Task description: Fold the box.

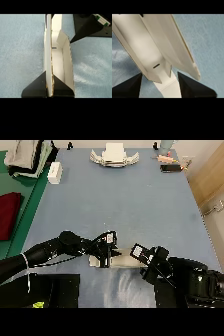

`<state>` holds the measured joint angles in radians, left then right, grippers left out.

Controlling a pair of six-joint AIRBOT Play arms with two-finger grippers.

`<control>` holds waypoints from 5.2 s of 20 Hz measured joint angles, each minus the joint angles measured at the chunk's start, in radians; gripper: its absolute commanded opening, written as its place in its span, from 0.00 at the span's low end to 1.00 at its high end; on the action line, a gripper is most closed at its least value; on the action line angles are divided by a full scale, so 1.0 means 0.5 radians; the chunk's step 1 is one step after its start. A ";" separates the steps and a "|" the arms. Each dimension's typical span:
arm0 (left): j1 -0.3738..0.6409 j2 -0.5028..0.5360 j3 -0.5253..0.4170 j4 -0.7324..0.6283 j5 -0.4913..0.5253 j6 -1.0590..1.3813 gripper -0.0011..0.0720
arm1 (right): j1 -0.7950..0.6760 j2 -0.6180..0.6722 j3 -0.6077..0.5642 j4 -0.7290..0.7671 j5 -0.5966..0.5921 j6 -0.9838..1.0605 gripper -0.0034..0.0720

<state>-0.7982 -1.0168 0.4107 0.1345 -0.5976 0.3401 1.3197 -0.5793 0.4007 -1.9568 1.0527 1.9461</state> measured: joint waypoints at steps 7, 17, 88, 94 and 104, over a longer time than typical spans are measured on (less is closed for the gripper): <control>0.000 0.000 0.000 0.001 0.001 0.000 0.04 | -0.269 0.056 -0.050 0.148 -0.117 -0.320 1.00; 0.000 0.000 0.000 0.001 0.000 0.000 0.04 | -1.289 0.117 -0.219 1.533 -0.330 -2.303 1.00; 0.000 0.000 0.000 0.000 -0.010 -0.001 0.04 | -1.868 -0.436 -0.404 2.514 -0.440 -4.015 0.74; 0.000 0.000 0.000 -0.001 -0.024 -0.002 0.04 | -1.868 -0.436 -0.404 2.513 -0.440 -4.016 0.74; 0.002 0.020 -0.002 0.028 -0.021 -0.025 0.69 | -1.866 -0.436 -0.404 2.514 -0.440 -4.018 0.74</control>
<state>-0.7971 -1.0069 0.4095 0.1486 -0.6083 0.3275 0.3866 -0.7975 0.1986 -0.6998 0.8326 -0.0628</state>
